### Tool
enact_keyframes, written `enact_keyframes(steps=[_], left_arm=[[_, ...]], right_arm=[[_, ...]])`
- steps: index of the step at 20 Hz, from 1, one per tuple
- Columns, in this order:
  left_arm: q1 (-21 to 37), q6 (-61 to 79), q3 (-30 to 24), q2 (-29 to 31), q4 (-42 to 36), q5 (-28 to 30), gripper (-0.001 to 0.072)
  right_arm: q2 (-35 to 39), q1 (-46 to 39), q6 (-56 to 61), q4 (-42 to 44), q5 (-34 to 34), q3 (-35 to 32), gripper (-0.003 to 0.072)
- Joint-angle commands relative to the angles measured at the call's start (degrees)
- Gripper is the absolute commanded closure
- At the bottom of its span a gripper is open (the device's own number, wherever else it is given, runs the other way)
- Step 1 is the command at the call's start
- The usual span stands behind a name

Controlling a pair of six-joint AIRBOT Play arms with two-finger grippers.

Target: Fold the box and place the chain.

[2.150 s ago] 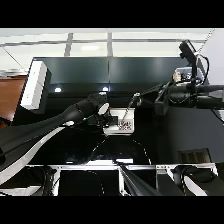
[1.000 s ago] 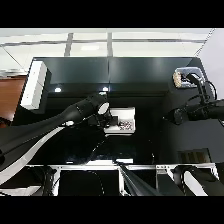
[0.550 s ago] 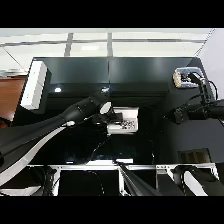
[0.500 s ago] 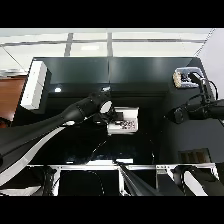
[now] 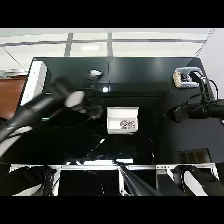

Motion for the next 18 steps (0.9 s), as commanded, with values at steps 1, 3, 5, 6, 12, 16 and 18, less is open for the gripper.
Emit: enact_keyframes(steps=[1, 3, 5, 6, 12, 16, 18], left_arm=[[12.7, 23.6, -14.8, 11.2, -17.2, 9.7, 0.013], [18.1, 43.4, -24.2, 13.3, -29.1, 9.9, 0.0131], [18.3, 65.5, -31.6, 12.8, -31.8, 9.3, 0.013], [17.4, 73.4, -33.9, 12.6, -32.0, 9.3, 0.0129], [16.0, 106.6, -33.2, 4.4, -51.8, 13.8, -0.0009], [16.1, 110.1, -25.0, -7.8, -53.7, 13.2, -0.0004], [16.1, 110.4, -21.6, -11.0, -53.9, 13.8, -0.0004]], right_arm=[[0.0, 0.0, 0.0, 0.0, -1.0, 0.0, 0.0226], [0.0, 0.0, 0.0, 0.0, -1.0, 0.0, 0.0226], [0.0, 0.0, 0.9, 0.0, -1.0, 0.0, 0.0226], [0.0, 0.0, 1.1, 0.0, -1.0, 0.0, 0.0226], [0.0, 0.0, 1.1, 0.0, -1.9, 0.0, 0.0226], [0.0, 0.0, 1.5, 0.4, -2.0, 0.0, 0.0226], [0.0, 0.0, 1.5, 0.5, -1.9, 0.0, 0.0226]])
